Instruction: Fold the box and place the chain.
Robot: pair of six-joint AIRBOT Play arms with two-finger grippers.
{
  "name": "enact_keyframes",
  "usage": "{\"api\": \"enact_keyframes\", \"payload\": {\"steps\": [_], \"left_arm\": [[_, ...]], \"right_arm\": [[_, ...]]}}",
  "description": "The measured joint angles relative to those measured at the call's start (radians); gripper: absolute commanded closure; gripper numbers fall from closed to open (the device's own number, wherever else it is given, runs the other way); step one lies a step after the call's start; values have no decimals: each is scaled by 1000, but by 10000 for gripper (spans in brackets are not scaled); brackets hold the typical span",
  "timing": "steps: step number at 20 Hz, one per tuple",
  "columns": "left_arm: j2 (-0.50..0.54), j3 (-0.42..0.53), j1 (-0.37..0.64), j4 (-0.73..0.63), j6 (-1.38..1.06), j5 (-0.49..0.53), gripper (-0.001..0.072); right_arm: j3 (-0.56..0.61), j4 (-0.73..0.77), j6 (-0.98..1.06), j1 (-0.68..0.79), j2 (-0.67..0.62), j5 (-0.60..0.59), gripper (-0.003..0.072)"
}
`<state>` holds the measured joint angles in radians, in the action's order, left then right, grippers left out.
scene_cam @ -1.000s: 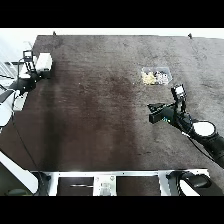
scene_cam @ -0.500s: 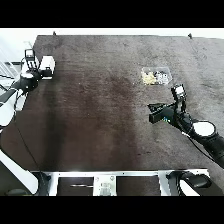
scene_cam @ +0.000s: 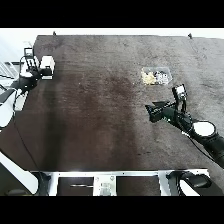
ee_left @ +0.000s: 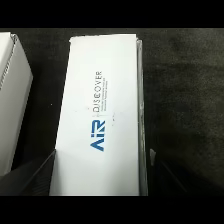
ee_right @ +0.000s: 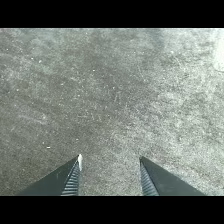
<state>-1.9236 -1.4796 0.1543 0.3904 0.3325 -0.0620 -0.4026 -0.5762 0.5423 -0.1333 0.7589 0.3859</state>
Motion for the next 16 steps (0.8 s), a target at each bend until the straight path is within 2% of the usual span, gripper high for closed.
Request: {"api": "enact_keyframes", "payload": {"steps": [5,6,7,8,9,13,16], "left_arm": [[58,0,-2,0,0,-62,-11],[76,0,-2,0,0,-74,184],[95,0,-2,0,1,-87,526],[120,0,-1,1,3,-108,696],[146,0,1,9,3,-138,698],[288,15,-5,34,43,-267,701],[450,103,-37,45,10,-275,701]], "right_arm": [[0,0,0,0,-1,-3,165],[0,0,0,0,-3,-3,226],[0,0,0,0,-8,-3,373],[0,0,0,0,-16,-4,546],[-1,0,0,0,-29,-4,676],[-2,0,3,0,-128,-32,680],[-2,0,28,0,-228,-113,680]]}}
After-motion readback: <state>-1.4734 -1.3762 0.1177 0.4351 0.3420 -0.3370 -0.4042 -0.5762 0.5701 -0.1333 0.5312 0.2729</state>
